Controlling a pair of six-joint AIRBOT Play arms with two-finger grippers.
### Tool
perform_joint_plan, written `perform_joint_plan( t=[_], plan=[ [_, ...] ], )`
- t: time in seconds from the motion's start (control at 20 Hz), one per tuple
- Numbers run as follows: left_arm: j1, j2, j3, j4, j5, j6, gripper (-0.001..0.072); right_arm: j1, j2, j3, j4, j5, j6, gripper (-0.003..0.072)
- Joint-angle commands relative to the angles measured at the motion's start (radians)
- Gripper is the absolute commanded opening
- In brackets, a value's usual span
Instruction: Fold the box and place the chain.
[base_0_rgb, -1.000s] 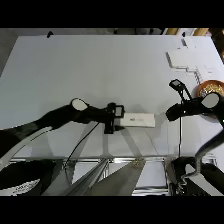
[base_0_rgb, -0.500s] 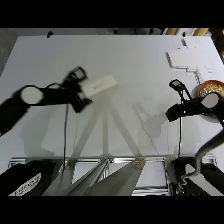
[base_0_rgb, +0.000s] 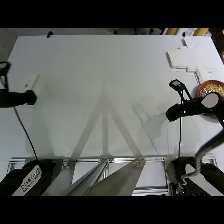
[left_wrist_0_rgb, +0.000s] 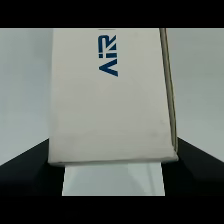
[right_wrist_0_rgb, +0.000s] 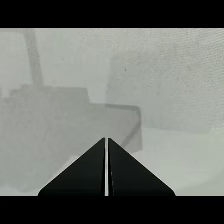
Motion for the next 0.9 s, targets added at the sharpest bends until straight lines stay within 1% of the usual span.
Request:
perform_joint_plan(
  t=[0.0,0.2,0.25,0.3,0.35,0.45,0.7,0.75,0.8,0.85],
  plan=[
    [0.162,0.002,-0.023,0.047,-0.003,-0.079,0.0342,-0.001,0.000,0.000,0.000,0.001,0.000,0.0016],
    [0.281,-0.014,-0.023,0.046,-0.007,-0.119,0.0354,-0.001,0.000,0.000,0.000,0.000,0.000,0.0016],
    [0.298,-0.020,-0.024,0.048,-0.007,-0.119,0.0404,-0.001,0.000,0.000,0.000,0.000,0.000,0.0016],
    [0.314,-0.028,-0.025,0.050,-0.007,-0.120,0.0500,-0.001,0.000,0.000,0.000,0.000,0.000,0.0016],
    [0.330,-0.038,-0.025,0.050,-0.007,-0.120,0.0528,-0.001,0.000,0.000,0.000,0.000,0.000,0.0016],
    [0.350,-0.062,-0.025,0.050,-0.011,-0.119,0.0528,-0.001,0.000,0.000,0.000,0.000,0.000,0.0016],
    [0.351,-0.121,-0.030,0.050,-0.012,-0.123,0.0536,-0.001,0.000,0.000,0.000,0.001,0.000,0.0016],
    [0.351,-0.127,-0.030,0.049,-0.011,-0.123,0.0589,-0.001,0.000,0.000,0.000,0.000,0.000,0.0016],
    [0.351,-0.130,-0.030,0.049,-0.009,-0.125,0.0713,-0.001,0.000,0.000,0.000,0.000,0.000,0.0016],
    [0.351,-0.132,-0.030,0.050,-0.006,-0.134,0.0699,-0.001,0.000,0.000,0.000,0.001,0.000,0.0016]
  ],
)
